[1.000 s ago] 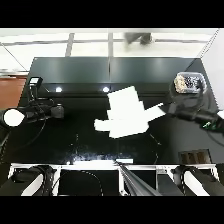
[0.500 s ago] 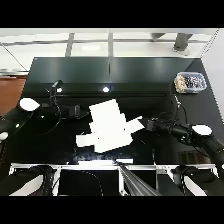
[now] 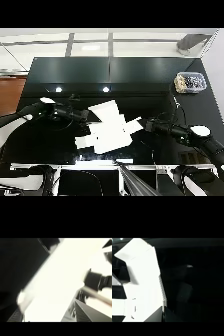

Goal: Fold the box and place the chain.

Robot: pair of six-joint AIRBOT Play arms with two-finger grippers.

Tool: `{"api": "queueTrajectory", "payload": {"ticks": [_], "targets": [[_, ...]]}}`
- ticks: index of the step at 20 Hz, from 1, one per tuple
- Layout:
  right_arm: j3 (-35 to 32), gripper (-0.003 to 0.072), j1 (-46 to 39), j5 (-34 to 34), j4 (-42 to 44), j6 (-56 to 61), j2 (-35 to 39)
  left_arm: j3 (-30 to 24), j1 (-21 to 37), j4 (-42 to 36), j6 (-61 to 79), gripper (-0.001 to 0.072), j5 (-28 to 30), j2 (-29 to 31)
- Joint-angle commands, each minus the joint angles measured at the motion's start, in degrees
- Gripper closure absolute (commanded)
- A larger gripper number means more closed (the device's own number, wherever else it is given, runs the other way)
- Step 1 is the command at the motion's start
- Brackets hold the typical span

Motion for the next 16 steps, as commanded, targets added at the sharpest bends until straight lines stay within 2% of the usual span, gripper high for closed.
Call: {"api": "queueTrajectory", "payload": {"ticks": [1,2,4,6,7,8,9,10,11,12,13,14,15,16], "targets": [[0.0,0.068,0.1,0.3,0.0,0.0,0.0,4.4,-3.4,5.9,7.5,-0.0002,-7.6,-3.2],[0.0,0.0679,0.1,0.2,0.0,-0.1,0.0,6.2,-3.7,9.4,7.5,0.0012,-8.9,-3.2],[0.0,0.0679,0.1,0.5,-0.4,-0.1,0.0,9.2,-3.8,13.5,7.5,0.0185,-9.9,-3.2],[0.0,0.0679,0.1,0.5,-0.4,-0.1,0.0,10.3,-3.8,13.5,9.0,0.0385,-10.6,-3.2],[0.0,0.0679,0.1,0.4,-0.4,-0.1,0.0,10.5,-3.8,13.5,9.5,0.0423,-10.9,-3.2],[0.0,0.0679,0.1,0.4,-0.4,-0.1,0.0,10.4,-3.8,13.6,9.5,0.0424,-11.0,-3.2],[0.0,0.0679,0.1,0.3,-0.4,-0.1,0.0,10.5,-3.8,13.6,9.5,0.0485,-10.9,-3.2],[0.0,0.0679,0.1,0.3,-0.4,-0.1,0.0,10.5,-3.8,13.6,10.1,0.0625,-10.9,-3.2],[0.0,0.0679,0.0,0.2,-0.4,-0.1,0.0,10.5,-3.8,13.6,10.9,0.0683,-11.0,-3.2],[0.0,0.0676,0.0,0.1,-0.4,-0.1,0.0,10.5,-3.8,13.6,11.0,0.0683,-11.0,-3.2],[0.0,0.0596,0.0,-0.5,-0.4,-0.1,0.0,10.5,-3.8,13.7,11.0,0.0684,-11.0,-3.2],[0.2,0.0279,-0.3,-1.0,-0.3,-0.1,0.0,10.5,-3.8,13.9,11.0,0.0685,-11.0,-3.0],[0.9,0.0008,-1.1,-0.3,-0.4,-0.1,0.1,10.5,-3.8,14.7,10.9,0.0686,-11.0,-2.5],[2.4,0.0008,-2.4,1.5,-2.1,-0.3,0.1,10.4,-3.8,15.5,10.7,0.0687,-11.0,-1.5]]}}
